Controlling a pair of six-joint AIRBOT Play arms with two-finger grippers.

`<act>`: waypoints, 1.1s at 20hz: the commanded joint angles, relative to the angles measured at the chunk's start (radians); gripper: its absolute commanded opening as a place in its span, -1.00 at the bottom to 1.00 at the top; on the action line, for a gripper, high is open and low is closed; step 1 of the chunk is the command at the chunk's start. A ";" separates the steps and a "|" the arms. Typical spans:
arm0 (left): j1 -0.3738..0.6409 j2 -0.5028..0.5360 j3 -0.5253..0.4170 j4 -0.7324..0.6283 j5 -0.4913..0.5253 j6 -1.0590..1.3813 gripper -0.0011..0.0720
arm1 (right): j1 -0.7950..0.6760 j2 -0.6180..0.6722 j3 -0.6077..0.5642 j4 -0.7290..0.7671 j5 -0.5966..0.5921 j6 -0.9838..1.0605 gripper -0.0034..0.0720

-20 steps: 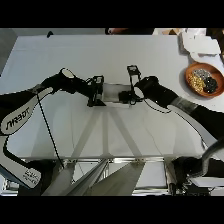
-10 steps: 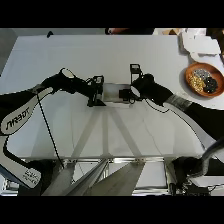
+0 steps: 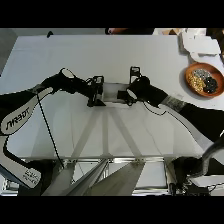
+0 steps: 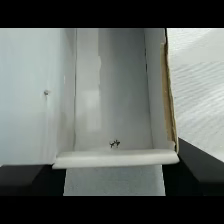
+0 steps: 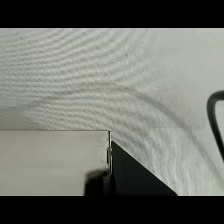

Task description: Fold the box and place the chain.

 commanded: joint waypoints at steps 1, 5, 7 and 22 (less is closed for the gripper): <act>0.000 0.000 0.000 -0.001 0.003 0.000 -0.26 | 0.004 -0.002 0.001 -0.011 0.024 0.014 -0.89; 0.000 0.000 0.000 -0.001 0.003 0.000 -0.26 | 0.004 0.016 0.002 -0.008 0.013 0.005 0.21; 0.000 0.000 0.000 -0.001 0.003 0.000 -0.26 | 0.006 0.055 0.002 -0.030 0.011 0.002 0.26; 0.000 0.000 0.000 -0.001 0.003 0.000 -0.26 | -0.121 0.692 0.002 -0.078 0.045 -0.177 0.25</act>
